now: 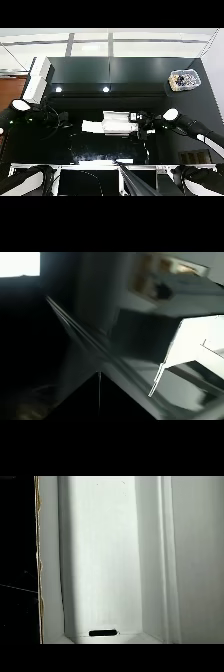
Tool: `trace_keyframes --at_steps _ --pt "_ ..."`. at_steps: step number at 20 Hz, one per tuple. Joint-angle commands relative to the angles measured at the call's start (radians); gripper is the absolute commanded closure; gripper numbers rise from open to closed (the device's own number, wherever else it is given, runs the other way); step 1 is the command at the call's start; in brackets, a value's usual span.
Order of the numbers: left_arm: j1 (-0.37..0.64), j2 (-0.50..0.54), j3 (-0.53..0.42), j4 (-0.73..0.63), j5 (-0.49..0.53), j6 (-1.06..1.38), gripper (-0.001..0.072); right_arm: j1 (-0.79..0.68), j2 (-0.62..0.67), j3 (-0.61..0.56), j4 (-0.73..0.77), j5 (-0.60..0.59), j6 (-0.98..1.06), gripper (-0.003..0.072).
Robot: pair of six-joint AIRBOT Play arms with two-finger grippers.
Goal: Fold the box and place the chain.
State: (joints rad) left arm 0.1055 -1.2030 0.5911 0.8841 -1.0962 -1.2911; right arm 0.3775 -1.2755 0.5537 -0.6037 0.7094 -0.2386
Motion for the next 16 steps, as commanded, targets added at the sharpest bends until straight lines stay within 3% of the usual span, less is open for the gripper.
trace_keyframes --at_steps 1,4,11,15,16 --pt "0.000 -0.130 -0.011 -0.167 -0.065 0.003 0.0680 0.000 0.000 0.000 0.000 0.000 0.000 0.0204" --pt "-0.087 -0.195 -0.011 -0.292 -0.021 0.066 0.0680 0.000 0.000 0.000 0.000 0.000 0.000 0.0204" --pt "-0.271 -0.206 0.042 -0.354 0.041 0.127 0.0680 0.000 0.000 0.000 0.000 0.000 0.000 0.0204" --pt "-0.282 -0.192 0.132 -0.368 -0.028 0.193 0.0675 0.000 0.000 0.000 0.000 0.000 0.000 0.0204" --pt "-0.277 -0.190 0.150 -0.364 -0.056 0.196 0.0611 0.000 0.000 0.000 0.000 0.000 0.000 0.0204"
